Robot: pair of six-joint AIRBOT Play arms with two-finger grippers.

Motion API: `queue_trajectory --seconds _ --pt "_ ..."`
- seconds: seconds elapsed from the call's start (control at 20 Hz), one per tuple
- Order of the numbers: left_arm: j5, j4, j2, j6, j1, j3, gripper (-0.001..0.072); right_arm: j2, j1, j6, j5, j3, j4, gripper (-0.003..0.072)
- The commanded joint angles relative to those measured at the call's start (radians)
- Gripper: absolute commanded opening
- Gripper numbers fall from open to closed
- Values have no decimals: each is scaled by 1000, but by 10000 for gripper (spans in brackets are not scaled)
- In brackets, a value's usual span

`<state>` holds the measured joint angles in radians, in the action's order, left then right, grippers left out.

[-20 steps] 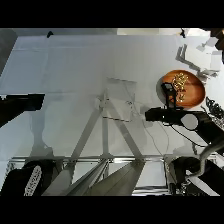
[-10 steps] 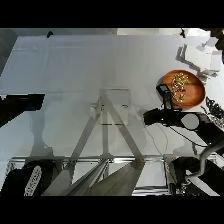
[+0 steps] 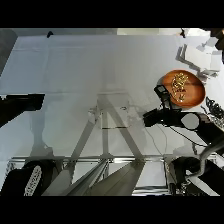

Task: Fold the box and place the chain.

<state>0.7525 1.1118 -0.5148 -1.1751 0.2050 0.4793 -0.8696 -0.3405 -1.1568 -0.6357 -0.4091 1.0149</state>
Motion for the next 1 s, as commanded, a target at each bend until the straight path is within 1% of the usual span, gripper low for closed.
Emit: queue_trajectory --seconds 0.0,0.1,0.2,0.3,0.35,0.4,0.45,0.55,0.6,0.65,0.75,0.8,0.9,0.95 --pt "0 -6 1 -3 -1 1 696 1 -1 6 0 1 -2 7" --pt "0 -34 1 -31 -1 1 696 1 -1 6 0 1 -2 7" --pt "1 -121 1 -93 -1 1 696 1 -1 6 0 1 -2 7" --pt "0 -154 0 -109 -1 1 693 1 -1 6 0 1 -2 7" --pt "-6 -154 0 -109 -1 1 596 1 -1 6 0 1 -2 7" --pt "-13 -154 0 -108 0 1 339 1 -1 6 0 1 -2 7" --pt "-14 -155 0 -108 -1 1 24 1 -1 6 0 1 -2 7" --pt "-19 -154 -3 -98 -1 1 73 1 -1 6 0 1 -2 7" --pt "-11 -154 -8 -56 -1 1 254 1 -1 6 0 1 -2 7" --pt "1 -153 -14 0 -1 1 349 1 -1 6 0 1 -2 7" --pt "31 -151 -27 120 -7 1 346 1 -1 6 0 1 -2 7" --pt "26 -146 -31 165 -29 1 346 1 -1 6 0 1 -2 7" --pt "-2 -146 -63 298 -119 10 347 1 -1 6 0 1 -2 7" --pt "-8 -142 -105 333 -179 32 347 1 -1 6 0 1 -2 7"
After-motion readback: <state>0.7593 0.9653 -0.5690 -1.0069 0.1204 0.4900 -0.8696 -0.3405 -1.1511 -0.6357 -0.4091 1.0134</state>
